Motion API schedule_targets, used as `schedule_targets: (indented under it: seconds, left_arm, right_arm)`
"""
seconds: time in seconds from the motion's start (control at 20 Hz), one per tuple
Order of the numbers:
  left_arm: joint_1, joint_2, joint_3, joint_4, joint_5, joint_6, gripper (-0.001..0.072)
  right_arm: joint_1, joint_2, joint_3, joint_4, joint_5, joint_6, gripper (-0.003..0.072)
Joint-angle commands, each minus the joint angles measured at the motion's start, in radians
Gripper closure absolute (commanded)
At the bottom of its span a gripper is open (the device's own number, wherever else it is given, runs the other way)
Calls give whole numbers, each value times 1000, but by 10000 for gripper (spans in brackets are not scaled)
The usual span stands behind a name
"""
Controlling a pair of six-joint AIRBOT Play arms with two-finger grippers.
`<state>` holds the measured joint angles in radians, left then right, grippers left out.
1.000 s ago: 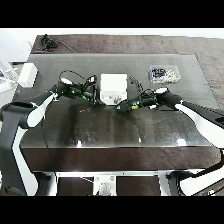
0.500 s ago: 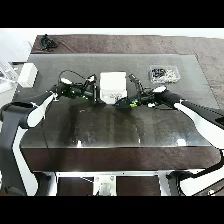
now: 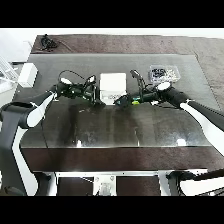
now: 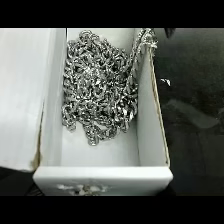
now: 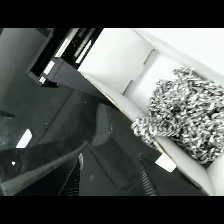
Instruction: Fold the box and place the chain.
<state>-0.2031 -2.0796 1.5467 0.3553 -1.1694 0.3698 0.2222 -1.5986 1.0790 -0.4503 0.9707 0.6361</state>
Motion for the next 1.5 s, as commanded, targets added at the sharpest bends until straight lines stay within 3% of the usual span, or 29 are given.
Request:
schedule_targets:
  seconds: [0.0,0.3,0.4,0.6,1.15,1.45]
  left_arm:
    - [0,0,0,-4,8,-3,232]
    - [0,0,0,-4,8,-3,232]
    - [0,0,0,-4,8,-3,232]
    - [0,0,0,-4,8,-3,232]
    - [0,0,0,-4,8,-3,232]
    - [0,0,0,-4,8,-3,232]
  right_arm:
    - [31,11,-27,-49,-34,60,239]
    - [65,11,-80,-64,-218,68,233]
    - [70,10,-80,-64,-288,68,171]
    - [110,8,-80,-58,-366,68,170]
    - [175,8,-69,78,-440,67,170]
    - [175,9,27,126,-409,67,171]
